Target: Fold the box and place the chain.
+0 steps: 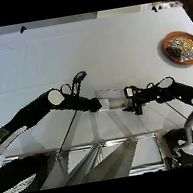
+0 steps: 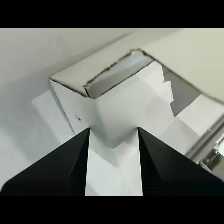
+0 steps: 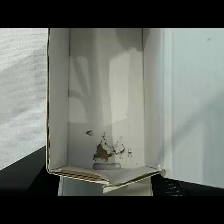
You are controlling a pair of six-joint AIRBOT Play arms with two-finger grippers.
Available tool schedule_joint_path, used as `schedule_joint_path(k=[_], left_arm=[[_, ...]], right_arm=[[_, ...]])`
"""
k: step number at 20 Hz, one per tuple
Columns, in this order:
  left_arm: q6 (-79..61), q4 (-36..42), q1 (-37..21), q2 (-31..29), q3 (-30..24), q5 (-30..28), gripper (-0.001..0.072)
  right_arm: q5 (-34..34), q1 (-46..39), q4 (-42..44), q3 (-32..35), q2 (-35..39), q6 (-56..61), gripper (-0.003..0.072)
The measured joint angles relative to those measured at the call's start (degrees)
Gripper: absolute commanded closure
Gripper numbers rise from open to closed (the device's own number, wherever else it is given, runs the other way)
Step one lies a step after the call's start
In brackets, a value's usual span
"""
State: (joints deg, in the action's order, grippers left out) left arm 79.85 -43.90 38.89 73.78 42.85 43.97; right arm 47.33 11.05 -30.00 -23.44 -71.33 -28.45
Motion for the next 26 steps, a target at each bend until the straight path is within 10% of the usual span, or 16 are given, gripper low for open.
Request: schedule_joint_path(k=[26], left_arm=[[36.8, -29.9, 8.7, 10.5, 19.8, 16.9, 0.0367]], right_arm=[[0.0, 0.0, 0.0, 0.0, 0.0, 0.0, 0.0369]])
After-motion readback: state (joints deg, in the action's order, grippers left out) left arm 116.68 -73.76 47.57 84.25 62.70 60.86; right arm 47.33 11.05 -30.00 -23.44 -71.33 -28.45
